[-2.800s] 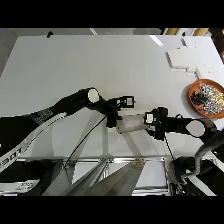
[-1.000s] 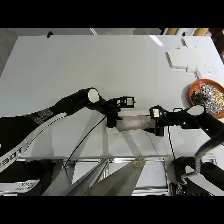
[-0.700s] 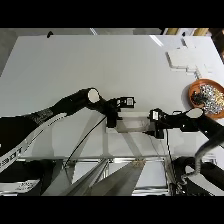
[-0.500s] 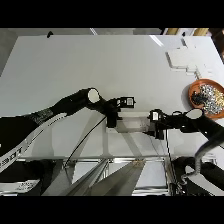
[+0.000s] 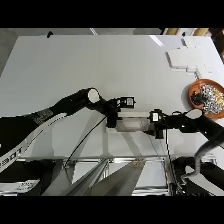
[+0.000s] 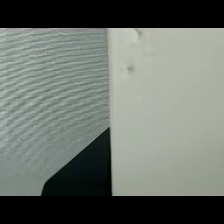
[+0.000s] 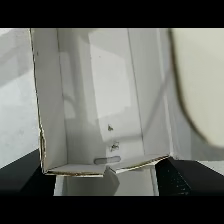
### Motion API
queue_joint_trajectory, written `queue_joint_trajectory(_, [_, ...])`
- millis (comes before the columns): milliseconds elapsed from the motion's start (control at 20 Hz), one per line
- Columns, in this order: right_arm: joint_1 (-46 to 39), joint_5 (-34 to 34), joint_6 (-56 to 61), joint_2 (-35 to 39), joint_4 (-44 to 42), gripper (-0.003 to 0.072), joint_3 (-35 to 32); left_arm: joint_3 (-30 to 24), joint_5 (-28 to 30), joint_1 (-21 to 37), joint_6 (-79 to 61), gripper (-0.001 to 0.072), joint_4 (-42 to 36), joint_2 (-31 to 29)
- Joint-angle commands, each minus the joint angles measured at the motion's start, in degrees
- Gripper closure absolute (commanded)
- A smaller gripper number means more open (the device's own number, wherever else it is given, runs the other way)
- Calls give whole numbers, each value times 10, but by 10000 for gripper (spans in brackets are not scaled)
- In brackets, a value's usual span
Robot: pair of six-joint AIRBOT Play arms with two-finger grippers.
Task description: Fold the box and place the chain.
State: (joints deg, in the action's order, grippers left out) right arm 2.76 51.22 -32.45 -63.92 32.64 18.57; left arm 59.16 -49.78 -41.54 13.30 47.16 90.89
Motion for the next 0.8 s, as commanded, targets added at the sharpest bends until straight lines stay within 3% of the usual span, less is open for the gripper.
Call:
queue_joint_trajectory(0, [14, -3, -11, -10, -3, 107, 0, 0, 1, 0, 0, 699, 0, 0])
queue_joint_trajectory(400, [18, -5, -8, -25, -15, 119, 0, 0, 0, 0, 0, 699, 0, 0])
queue_joint_trajectory(500, [18, -9, -9, -28, -15, 228, 0, 0, 0, 0, 0, 699, 0, 0])
queue_joint_trajectory(750, [18, -12, -8, -28, -14, 277, 0, 0, 0, 0, 0, 699, 0, 0])
